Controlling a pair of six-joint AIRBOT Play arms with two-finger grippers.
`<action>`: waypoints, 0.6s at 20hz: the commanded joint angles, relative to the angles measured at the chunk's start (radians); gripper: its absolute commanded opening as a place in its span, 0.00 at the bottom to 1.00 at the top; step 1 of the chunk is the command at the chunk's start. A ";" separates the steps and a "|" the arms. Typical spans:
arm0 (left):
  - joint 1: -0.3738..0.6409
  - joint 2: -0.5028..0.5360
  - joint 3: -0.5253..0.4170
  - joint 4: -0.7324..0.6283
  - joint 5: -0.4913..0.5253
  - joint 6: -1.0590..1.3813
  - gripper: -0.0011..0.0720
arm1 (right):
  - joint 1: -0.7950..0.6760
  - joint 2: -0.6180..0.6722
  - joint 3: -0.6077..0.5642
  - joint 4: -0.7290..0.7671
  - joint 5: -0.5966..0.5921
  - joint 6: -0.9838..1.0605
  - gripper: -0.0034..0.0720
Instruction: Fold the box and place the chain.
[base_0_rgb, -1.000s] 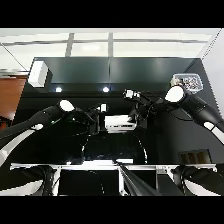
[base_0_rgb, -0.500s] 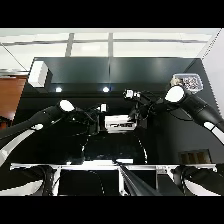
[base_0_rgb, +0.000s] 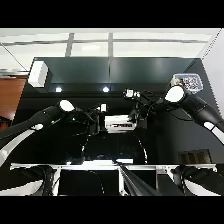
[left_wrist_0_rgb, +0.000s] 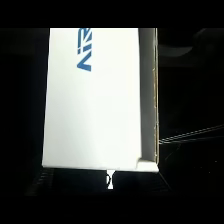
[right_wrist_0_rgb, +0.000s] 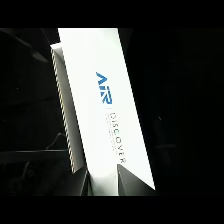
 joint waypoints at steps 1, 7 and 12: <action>-0.001 0.000 0.000 0.000 0.000 0.000 0.52 | 0.001 -0.001 0.000 -0.001 0.004 0.002 0.32; -0.001 0.000 0.000 0.000 0.000 0.000 0.52 | 0.001 -0.001 0.000 -0.004 0.036 0.002 0.32; -0.001 0.000 0.000 0.000 0.000 0.000 0.52 | 0.001 -0.001 0.000 -0.004 0.036 0.002 0.32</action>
